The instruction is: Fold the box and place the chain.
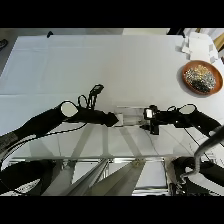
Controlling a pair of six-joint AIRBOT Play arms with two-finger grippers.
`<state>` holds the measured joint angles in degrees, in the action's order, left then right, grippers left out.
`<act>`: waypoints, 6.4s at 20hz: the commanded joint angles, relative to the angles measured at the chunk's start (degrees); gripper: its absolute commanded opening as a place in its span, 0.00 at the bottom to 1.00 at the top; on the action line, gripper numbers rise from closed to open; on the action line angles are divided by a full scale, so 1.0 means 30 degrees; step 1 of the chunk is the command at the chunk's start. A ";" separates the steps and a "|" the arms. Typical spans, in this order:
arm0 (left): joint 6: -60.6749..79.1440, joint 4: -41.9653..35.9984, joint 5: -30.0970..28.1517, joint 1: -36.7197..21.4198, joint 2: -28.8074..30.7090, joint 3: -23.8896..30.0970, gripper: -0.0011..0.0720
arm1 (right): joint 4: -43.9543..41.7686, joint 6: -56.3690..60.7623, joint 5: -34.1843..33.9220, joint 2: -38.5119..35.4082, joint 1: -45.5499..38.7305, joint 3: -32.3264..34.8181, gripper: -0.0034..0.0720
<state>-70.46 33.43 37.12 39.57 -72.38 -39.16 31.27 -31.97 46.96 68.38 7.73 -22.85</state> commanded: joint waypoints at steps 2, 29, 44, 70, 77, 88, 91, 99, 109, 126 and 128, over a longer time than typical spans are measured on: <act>-0.2565 0.1938 0.0168 0.0765 -0.1005 -0.1304 0.64 | -0.0007 0.0007 0.0000 -0.0015 0.0007 0.0000 0.58; -2.0495 1.3318 0.8364 0.3628 -0.6688 -1.0331 0.56 | -0.0007 0.0007 0.0000 -0.0015 0.0000 0.0000 0.58; -2.4662 1.5446 0.7985 0.4503 -0.7140 -1.0331 0.33 | -0.0007 0.0007 0.0007 -0.0015 0.0000 0.0000 0.58; -2.4786 1.6619 1.2036 0.5187 -0.8327 -1.2488 0.25 | -0.0007 0.0000 0.0000 -0.0015 0.0000 0.0000 0.58; -2.4531 1.6961 1.2444 0.5705 -0.9304 -1.3653 0.22 | -0.0007 0.0007 0.0000 -0.0015 0.0007 0.0000 0.58; -2.4611 1.7041 1.2837 0.5734 -0.9610 -1.3661 0.02 | -0.0007 0.0007 0.0000 -0.0015 0.0000 0.0000 0.58; -2.4625 1.7041 1.2837 0.5734 -0.9617 -1.3653 0.02 | -0.0007 0.0007 0.0007 -0.0015 0.0007 0.0000 0.58; -2.4509 1.6487 1.3078 0.5049 -0.8772 -1.3661 0.59 | -0.0007 0.0007 0.0000 -0.0015 0.0000 0.0000 0.58; -1.2684 1.6043 1.4943 0.2346 -0.4583 -1.3646 0.59 | -0.0007 0.0007 0.0007 -0.0015 0.0007 0.0000 0.58; 2.5201 0.0466 0.3847 -0.3257 -0.1326 -0.0058 0.97 | -0.0007 0.0007 0.0007 -0.0015 0.0000 0.0000 0.58; 2.5835 -0.0182 0.3512 -0.2951 -0.2120 -0.0058 0.97 | -0.0007 0.0007 0.0007 -0.0015 0.0007 0.0000 0.58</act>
<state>-1.74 39.40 50.06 30.72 -75.16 -40.45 31.27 -31.94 46.94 68.38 7.73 -22.83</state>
